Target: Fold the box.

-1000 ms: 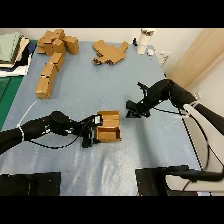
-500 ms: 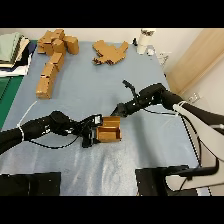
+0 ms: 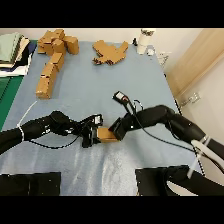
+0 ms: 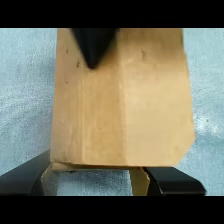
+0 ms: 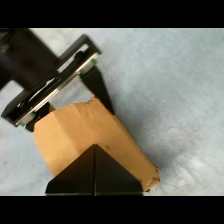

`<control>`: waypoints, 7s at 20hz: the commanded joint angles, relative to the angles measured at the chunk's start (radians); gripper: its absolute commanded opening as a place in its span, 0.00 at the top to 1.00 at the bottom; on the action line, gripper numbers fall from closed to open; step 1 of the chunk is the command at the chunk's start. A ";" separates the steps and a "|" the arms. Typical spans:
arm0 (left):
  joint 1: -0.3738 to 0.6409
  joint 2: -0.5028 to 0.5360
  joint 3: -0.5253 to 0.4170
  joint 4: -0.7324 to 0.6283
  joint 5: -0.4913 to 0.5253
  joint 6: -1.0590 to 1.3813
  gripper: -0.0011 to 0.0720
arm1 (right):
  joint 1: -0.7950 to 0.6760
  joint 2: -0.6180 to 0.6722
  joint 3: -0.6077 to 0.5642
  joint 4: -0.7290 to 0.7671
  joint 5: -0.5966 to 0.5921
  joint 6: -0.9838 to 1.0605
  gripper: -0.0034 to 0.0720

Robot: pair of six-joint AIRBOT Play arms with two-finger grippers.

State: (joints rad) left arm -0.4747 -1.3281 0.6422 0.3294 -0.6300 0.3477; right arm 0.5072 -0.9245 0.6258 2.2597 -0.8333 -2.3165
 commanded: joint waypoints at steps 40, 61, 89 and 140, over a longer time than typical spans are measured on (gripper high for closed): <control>0.001 -0.001 0.001 0.000 0.000 0.000 0.23 | 0.484 0.303 -0.137 -0.571 0.317 0.117 0.16; 0.001 -0.001 0.001 0.000 0.000 0.000 0.23 | 0.402 0.107 -0.145 -0.629 0.386 0.157 0.29; 0.001 -0.001 0.001 0.000 0.000 0.000 0.23 | 0.405 0.082 -0.145 -0.713 0.331 -0.068 0.50; 0.000 -0.001 0.001 0.000 0.000 0.000 0.23 | 0.426 0.126 -0.131 -0.684 0.267 -0.067 0.83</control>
State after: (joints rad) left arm -0.4747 -1.3281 0.6422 0.3294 -0.6304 0.3477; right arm 0.9195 -0.7979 0.4957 1.5612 -0.5484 -2.3837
